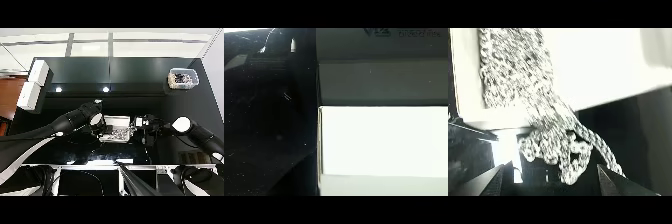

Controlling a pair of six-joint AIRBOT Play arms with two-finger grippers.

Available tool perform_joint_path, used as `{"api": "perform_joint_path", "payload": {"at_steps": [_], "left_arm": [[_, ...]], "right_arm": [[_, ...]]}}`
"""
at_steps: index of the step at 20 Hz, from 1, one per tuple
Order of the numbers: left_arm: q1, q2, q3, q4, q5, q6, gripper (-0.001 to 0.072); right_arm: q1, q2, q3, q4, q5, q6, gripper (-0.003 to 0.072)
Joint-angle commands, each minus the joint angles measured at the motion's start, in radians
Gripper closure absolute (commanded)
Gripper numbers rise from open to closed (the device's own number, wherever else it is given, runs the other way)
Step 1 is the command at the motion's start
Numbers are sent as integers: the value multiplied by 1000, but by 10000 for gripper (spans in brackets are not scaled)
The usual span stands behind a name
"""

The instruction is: Fold the box and place the chain.

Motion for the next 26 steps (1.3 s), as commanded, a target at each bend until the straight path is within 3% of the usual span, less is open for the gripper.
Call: {"api": "perform_joint_path", "payload": {"at_steps": [1,5,26], "left_arm": [[0,0,0,1,1,0,681],[0,0,0,1,1,0,681],[0,0,0,1,1,0,680]], "right_arm": [[48,-39,-1,17,-73,-27,-24],[48,-50,-1,84,-77,-50,-24],[48,-114,-1,83,-73,-49,-16]]}}
